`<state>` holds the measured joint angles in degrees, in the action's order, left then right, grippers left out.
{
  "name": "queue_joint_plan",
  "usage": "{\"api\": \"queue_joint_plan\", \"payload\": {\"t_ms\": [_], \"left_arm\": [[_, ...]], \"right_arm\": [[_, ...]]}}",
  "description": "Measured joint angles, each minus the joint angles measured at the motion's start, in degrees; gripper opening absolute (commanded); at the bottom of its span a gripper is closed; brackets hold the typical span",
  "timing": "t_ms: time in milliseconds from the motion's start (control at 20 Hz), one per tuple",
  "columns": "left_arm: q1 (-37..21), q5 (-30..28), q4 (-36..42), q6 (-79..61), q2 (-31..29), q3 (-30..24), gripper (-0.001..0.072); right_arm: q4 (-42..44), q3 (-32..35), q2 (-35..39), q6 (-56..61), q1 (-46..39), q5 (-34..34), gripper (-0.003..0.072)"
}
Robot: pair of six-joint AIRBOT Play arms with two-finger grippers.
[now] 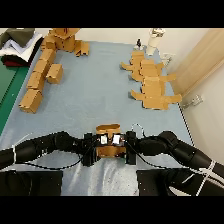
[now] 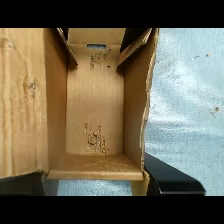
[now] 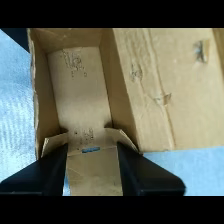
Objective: Fold the box.
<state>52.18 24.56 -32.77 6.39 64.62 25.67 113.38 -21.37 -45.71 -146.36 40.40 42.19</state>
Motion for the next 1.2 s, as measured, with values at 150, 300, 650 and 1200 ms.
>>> {"api": "queue_joint_plan", "payload": {"t_ms": [150, 300, 650, 1200], "left_arm": [[0.00, 0.00, -0.11, -0.07, 0.00, 0.00, 0.0411], [0.00, 0.00, 0.04, 0.02, 0.00, 0.00, 0.0411], [0.00, 0.00, 0.04, 0.02, 0.00, 0.00, 0.0411], [0.00, 0.00, 0.02, 0.02, 0.00, 0.00, 0.0411]], "right_arm": [[-1.66, -0.70, 0.81, 6.01, 0.00, 2.93, 0.0224], [-8.48, -3.43, 3.43, 21.53, -0.07, 10.93, 0.0026], [-34.93, -7.63, 10.27, 61.18, -9.38, 28.48, 0.0005], [-8.92, -0.76, 3.54, 61.79, -24.46, 20.59, 0.0003]]}}
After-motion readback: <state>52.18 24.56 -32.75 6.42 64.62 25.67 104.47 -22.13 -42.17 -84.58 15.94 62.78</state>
